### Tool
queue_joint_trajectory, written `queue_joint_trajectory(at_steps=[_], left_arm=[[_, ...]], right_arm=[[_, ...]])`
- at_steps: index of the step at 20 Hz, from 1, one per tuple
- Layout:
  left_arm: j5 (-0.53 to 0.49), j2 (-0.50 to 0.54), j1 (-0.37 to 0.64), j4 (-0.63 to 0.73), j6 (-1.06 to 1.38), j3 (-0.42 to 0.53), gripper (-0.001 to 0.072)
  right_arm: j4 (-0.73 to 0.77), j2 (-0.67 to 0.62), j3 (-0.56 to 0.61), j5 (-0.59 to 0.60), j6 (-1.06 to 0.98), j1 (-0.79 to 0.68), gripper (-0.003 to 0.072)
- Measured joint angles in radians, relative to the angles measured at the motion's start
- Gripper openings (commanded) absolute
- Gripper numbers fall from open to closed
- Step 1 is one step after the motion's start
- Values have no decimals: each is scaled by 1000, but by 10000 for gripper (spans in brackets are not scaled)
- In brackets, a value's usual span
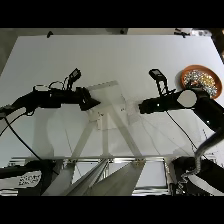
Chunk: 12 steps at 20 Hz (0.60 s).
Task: Fold the box and place the chain.
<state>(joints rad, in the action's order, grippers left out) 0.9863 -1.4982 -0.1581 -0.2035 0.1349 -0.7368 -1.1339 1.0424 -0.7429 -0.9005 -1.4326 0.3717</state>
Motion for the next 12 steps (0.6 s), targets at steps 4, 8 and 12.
queue_joint_trajectory(at_steps=[4, 8, 12], left_arm=[[84, -48, -1, 48, 54, -2, 431], [170, -64, -4, 59, 85, -2, 258], [215, -68, -23, 27, 96, -3, 6]], right_arm=[[6, 0, 0, 0, 0, 0, 9], [8, 0, 0, 0, 0, 0, 9], [6, 0, 0, -3, 1, 0, 9]])
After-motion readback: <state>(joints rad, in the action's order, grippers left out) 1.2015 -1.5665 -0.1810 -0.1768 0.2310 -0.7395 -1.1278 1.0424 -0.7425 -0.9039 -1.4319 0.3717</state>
